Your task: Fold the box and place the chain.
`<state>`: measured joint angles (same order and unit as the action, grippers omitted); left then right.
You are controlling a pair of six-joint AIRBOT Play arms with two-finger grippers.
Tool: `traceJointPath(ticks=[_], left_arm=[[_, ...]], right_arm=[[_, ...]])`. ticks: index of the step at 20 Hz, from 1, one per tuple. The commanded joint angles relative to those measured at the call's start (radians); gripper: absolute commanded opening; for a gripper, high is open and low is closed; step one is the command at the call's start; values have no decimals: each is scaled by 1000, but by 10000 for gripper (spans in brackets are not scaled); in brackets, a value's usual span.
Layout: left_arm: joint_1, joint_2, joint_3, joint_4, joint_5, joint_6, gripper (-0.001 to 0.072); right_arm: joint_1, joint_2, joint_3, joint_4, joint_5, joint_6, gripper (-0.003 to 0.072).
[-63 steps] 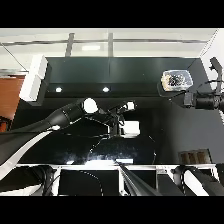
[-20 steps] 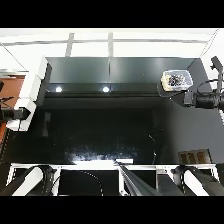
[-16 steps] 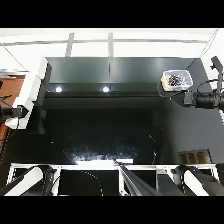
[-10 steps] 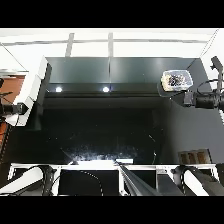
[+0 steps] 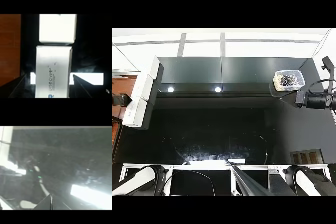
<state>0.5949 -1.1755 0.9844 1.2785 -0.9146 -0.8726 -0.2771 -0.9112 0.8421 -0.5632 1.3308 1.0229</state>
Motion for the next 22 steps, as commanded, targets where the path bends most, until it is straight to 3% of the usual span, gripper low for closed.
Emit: traceJointPath(ticks=[1, 3, 6, 9, 11, 14, 16, 18, 22], left_arm=[[-56, 98, 105, 0, -206, -52, 579], [-145, 156, 137, 0, -304, -52, 19], [-319, 264, 131, -11, -325, -179, 22], [-518, 420, 42, -90, -255, -288, 21], [-663, 561, -95, -147, -124, -337, 21], [-835, 752, -348, -85, 83, -448, 21], [-867, 824, -470, -32, 123, -500, 22], [-865, 842, -514, -29, 124, -502, 23], [-866, 840, -515, -28, 136, -502, 24]], right_arm=[[57, 1, 29, 9, -14, 43, 10], [116, 1, 105, -56, -10, 57, 10], [184, 18, 244, -204, 84, 140, 10], [192, 104, 247, -312, 86, 148, 9], [192, 192, 186, -463, -28, 149, 5], [192, 333, -38, -621, -326, 222, 4], [192, 359, -188, -618, -468, 228, 4], [192, 358, -282, -617, -544, 228, 8], [192, 358, -306, -617, -525, 227, 12]])
